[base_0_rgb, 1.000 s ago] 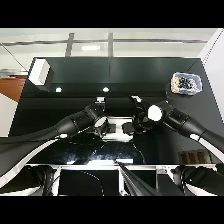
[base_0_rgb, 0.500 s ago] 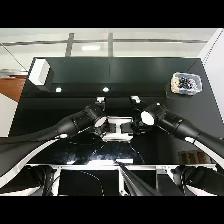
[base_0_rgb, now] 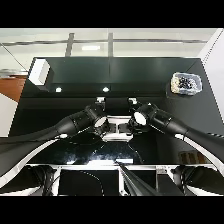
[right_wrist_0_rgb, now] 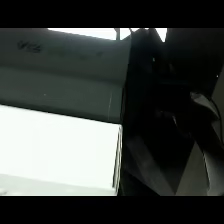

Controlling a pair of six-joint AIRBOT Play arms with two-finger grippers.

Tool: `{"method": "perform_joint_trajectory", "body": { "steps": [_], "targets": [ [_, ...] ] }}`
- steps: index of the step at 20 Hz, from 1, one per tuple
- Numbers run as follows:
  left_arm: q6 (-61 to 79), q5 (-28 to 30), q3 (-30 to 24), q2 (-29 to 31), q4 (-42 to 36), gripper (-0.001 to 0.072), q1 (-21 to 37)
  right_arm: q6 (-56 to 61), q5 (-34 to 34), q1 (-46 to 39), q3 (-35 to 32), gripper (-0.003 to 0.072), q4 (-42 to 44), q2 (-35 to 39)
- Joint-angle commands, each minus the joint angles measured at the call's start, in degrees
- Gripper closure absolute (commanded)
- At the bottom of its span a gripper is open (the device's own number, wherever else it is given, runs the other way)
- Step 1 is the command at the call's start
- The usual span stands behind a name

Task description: Fold the box and place the chain.

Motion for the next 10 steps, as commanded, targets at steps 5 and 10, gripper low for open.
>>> {"method": "perform_joint_trajectory", "body": {
  "steps": [5, 10],
  "targets": [
    [0.0, 0.0, 0.0, 0.0, 0.2, 0.0681, 0.0, 2.0, 0.3, 0.1, 0.4, 0.0502, -0.1, -1.6],
    [0.0, 0.1, 0.0, -0.1, 0.4, 0.0681, 0.0, 2.4, 0.3, 0.1, 0.4, 0.0502, 0.0, -2.1]
  ]
}}
